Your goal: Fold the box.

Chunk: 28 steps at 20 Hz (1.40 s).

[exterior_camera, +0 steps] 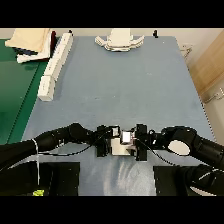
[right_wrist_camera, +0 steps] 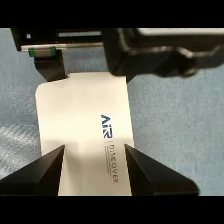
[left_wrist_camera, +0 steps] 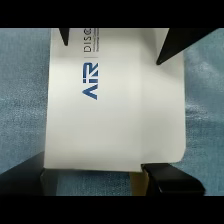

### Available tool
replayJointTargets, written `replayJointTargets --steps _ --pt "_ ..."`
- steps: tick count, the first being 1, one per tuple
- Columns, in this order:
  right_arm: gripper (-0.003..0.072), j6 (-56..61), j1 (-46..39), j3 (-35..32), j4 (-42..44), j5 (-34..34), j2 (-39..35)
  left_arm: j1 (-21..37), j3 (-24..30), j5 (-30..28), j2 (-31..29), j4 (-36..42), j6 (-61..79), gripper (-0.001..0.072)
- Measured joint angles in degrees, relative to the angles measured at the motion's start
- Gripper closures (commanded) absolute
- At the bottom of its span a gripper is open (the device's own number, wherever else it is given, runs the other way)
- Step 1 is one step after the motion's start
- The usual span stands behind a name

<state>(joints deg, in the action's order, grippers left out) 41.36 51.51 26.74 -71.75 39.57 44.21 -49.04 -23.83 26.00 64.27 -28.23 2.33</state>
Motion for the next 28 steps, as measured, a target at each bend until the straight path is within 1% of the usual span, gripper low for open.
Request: replayJointTargets --steps 5,10,18,25,28 --pt "0.0088 -0.7 0.0 0.0 -0.1 0.0 1.6 0.0 0.0 0.0 0.0 0.0 0.0 0.0254" --pt "0.0089 -1.0 0.1 0.0 -2.3 -0.8 2.3 0.0 0.0 0.0 0.0 0.0 0.0 0.0254" --pt "0.0090 -1.8 0.0 0.0 -4.8 -1.8 -1.2 0.0 0.0 0.0 0.0 0.0 -0.1 0.0254" --pt "0.0090 -2.0 0.0 0.0 -5.7 -4.0 -2.6 0.0 0.0 0.0 0.0 0.0 0.0 0.0254" --pt "0.0090 -2.0 0.0 0.0 -5.9 -5.9 -3.0 0.0 0.0 0.0 0.0 0.0 0.1 0.0254"
